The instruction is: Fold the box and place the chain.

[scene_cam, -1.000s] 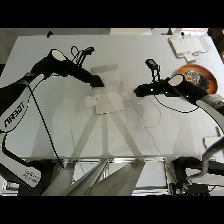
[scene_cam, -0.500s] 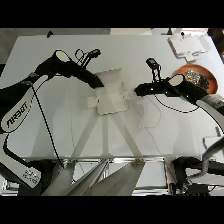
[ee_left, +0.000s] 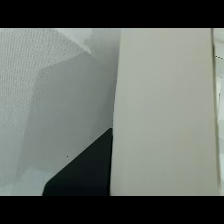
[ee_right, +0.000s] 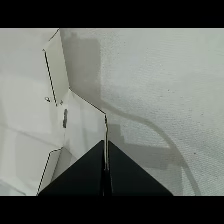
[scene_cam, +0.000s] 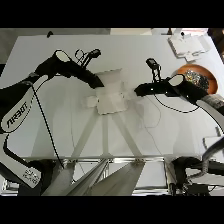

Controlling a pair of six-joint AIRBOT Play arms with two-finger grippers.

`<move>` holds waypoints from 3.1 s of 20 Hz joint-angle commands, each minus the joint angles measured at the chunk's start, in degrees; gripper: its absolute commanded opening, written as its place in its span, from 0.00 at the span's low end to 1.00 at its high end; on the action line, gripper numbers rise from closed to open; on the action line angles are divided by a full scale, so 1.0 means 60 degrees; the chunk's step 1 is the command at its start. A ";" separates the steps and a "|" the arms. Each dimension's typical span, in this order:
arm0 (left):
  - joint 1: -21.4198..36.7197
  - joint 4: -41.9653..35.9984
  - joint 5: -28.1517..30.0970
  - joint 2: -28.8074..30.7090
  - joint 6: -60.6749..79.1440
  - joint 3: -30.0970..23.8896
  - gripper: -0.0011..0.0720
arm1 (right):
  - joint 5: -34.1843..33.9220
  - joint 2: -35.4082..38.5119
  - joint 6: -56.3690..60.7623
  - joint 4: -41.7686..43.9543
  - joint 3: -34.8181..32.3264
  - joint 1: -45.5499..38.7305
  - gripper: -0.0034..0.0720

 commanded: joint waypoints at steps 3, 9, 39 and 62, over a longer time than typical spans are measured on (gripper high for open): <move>-0.0007 -0.0080 0.0051 0.0007 0.0018 0.0007 0.03 | 0.0011 0.0004 0.0000 0.0000 -0.0004 0.0011 0.06; -0.0011 -0.0106 0.0047 0.0007 0.0018 0.0007 0.03 | 0.0011 0.0004 -0.0004 0.0007 -0.0004 0.0011 0.06; -0.1679 -0.0816 0.0539 0.0062 0.4597 -0.0022 0.02 | 0.2317 0.4852 0.0251 -0.2062 -0.0004 -0.3789 0.44; -0.1705 -0.0790 0.1552 -0.0521 0.4594 -0.0022 0.03 | 0.4830 0.4849 -0.2929 -0.0878 -0.0004 -0.3446 0.48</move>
